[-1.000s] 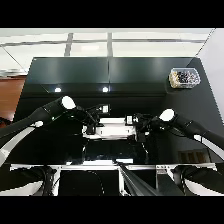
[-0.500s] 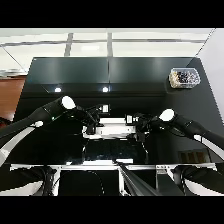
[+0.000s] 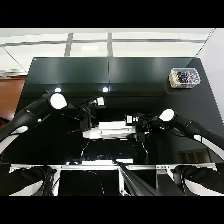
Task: Fold the box and place the chain.
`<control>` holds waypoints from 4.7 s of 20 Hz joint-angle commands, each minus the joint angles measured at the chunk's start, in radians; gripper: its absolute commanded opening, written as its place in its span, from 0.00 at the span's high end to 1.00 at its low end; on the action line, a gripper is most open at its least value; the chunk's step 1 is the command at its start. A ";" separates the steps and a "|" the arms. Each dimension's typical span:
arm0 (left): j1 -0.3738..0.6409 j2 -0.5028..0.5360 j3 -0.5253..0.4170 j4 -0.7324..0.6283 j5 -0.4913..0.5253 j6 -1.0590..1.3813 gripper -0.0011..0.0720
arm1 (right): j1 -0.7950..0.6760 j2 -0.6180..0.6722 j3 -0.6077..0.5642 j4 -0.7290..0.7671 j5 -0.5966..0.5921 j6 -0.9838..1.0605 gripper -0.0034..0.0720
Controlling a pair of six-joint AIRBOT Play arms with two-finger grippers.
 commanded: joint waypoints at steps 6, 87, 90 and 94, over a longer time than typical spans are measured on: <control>0.005 0.098 -0.041 -0.053 -0.249 -0.397 0.95 | 0.001 0.000 -0.001 0.000 0.000 0.000 0.34; -0.132 0.034 -0.231 -0.324 0.242 0.052 0.87 | 0.001 0.000 -0.001 0.000 -0.002 0.005 0.78; -0.133 0.034 -0.231 -0.323 0.242 0.053 0.91 | 0.001 0.000 -0.001 0.000 -0.002 0.004 0.78; -0.134 0.034 -0.231 -0.322 0.257 0.055 0.71 | 0.001 0.000 -0.001 0.000 -0.002 0.005 0.78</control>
